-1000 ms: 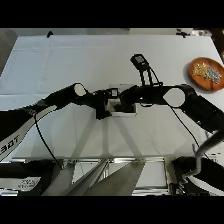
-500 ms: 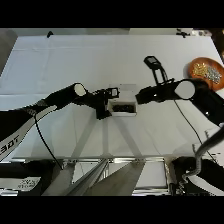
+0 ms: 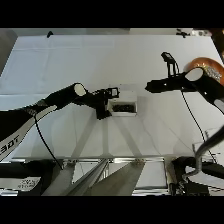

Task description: Fold the box and place the chain.

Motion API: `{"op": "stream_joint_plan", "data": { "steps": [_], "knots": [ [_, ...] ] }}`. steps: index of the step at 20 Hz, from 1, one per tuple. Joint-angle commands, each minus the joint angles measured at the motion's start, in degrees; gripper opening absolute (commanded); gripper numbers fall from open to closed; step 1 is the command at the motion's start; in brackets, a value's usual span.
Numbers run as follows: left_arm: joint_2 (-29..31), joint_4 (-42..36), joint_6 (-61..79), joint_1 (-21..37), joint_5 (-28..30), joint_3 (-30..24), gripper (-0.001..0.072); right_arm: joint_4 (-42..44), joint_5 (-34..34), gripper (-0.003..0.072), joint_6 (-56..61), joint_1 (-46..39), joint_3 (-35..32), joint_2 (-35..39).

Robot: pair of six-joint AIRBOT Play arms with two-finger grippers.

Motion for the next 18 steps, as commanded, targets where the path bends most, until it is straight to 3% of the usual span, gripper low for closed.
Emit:
{"op": "stream_joint_plan", "data": {
  "steps": [1,6,9,13,14,16,18],
  "knots": [
    [0.0,0.0,0.02,0.04,-0.02,0.0,0.0212,12.57,3.87,0.0009,-8.39,-0.66,5.7,-10.45],
    [0.0,0.0,0.02,0.04,-0.02,0.0,0.0212,19.96,16.39,0.001,-17.92,-0.9,9.73,-14.99],
    [0.0,0.0,0.02,0.04,-0.04,0.0,0.0212,23.47,29.4,0.001,-22.67,-1.95,10.27,-14.95],
    [0.0,0.0,0.0,0.04,-0.04,0.0,0.0212,17.31,36.79,0.0013,-23.52,-0.09,10.25,-14.95],
    [0.0,0.0,0.02,0.04,-0.02,0.0,0.0212,14.91,36.94,0.0029,-23.47,0.68,10.25,-14.95],
    [0.0,0.0,0.02,0.04,-0.04,0.0,0.0212,13.64,36.92,0.0239,-23.45,1.31,10.25,-14.82],
    [0.0,0.0,0.0,0.04,-0.02,0.0,0.0212,12.94,36.76,0.024,-23.82,1.29,10.27,-13.53]
  ]
}}
